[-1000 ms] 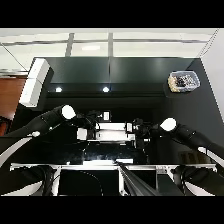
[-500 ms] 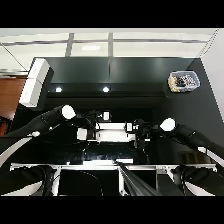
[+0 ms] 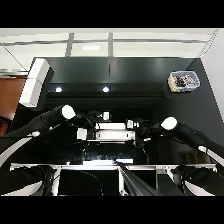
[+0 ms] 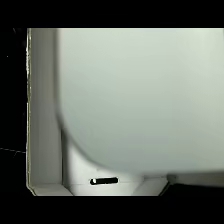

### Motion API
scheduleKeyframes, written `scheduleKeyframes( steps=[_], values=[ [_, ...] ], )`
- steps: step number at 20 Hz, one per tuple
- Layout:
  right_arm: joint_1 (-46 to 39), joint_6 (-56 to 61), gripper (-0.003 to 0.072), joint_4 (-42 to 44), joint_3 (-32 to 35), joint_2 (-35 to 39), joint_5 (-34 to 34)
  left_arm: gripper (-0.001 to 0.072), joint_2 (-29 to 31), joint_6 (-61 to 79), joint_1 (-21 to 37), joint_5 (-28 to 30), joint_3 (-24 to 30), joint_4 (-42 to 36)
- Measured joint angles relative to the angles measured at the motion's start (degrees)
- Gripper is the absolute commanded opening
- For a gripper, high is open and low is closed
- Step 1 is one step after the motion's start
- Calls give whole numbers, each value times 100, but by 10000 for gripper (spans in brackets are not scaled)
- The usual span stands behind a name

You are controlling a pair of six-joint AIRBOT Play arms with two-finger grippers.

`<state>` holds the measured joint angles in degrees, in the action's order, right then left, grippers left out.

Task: Fold the box and place the chain.

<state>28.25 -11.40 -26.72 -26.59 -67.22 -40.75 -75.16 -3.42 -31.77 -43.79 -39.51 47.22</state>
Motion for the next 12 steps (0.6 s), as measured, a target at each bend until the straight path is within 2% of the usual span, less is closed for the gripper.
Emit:
scheduleKeyframes(
  steps=[7, 12],
  values=[
    [-225, 52, 649, 107, -17, 227, -315, 29, 0, 0, 0, 11, 0, 9],
    [-79, 72, 648, 236, -20, 201, -74, 29, 0, 0, 0, 15, -2, 24]
  ],
)
